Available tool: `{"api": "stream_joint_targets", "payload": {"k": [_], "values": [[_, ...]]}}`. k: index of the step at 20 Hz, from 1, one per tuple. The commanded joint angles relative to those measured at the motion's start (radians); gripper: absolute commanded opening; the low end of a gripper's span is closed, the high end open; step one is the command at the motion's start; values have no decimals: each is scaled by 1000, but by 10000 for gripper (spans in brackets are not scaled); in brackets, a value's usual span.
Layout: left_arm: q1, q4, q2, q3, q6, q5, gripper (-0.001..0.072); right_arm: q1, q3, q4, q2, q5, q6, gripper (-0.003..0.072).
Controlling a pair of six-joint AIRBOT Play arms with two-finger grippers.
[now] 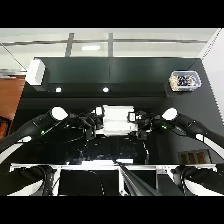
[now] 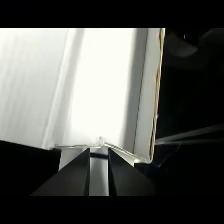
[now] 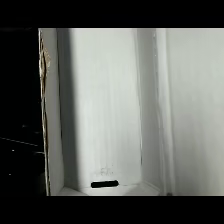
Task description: Fold the box and place the chain.
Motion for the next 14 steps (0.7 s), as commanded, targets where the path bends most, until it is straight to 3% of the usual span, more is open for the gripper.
{"api": "stream_joint_targets", "payload": {"k": [1, 6, 7, 8, 9, 10, 11, 13, 14], "values": [[-4, -79, -10, -1, 11, -24, 143, 1, 0, 0, -1, 0, 0, 135], [-16, -131, -64, 0, 55, -17, 131, 1, 0, 0, -1, 0, 0, 135], [-16, -129, -70, 0, 55, -19, 27, 1, 0, 0, -1, 0, 0, 135], [-16, -130, -74, 2, 55, -22, 30, 1, 0, 0, -1, 0, 0, 135], [-17, -132, -73, 2, 55, -21, 90, 1, 0, 0, -1, 0, 0, 135], [-21, -132, -74, 2, 55, -10, 272, 1, 0, 0, -1, -1, 0, 135], [-25, -132, -74, 2, 55, 2, 381, 1, 0, 0, -1, -1, 1, 136], [-26, -132, -74, 7, 55, 4, 377, 1, 0, 0, -1, -1, 1, 136], [-27, -132, -74, 8, 55, 3, 322, 1, 0, 0, -1, -1, 1, 135]]}}
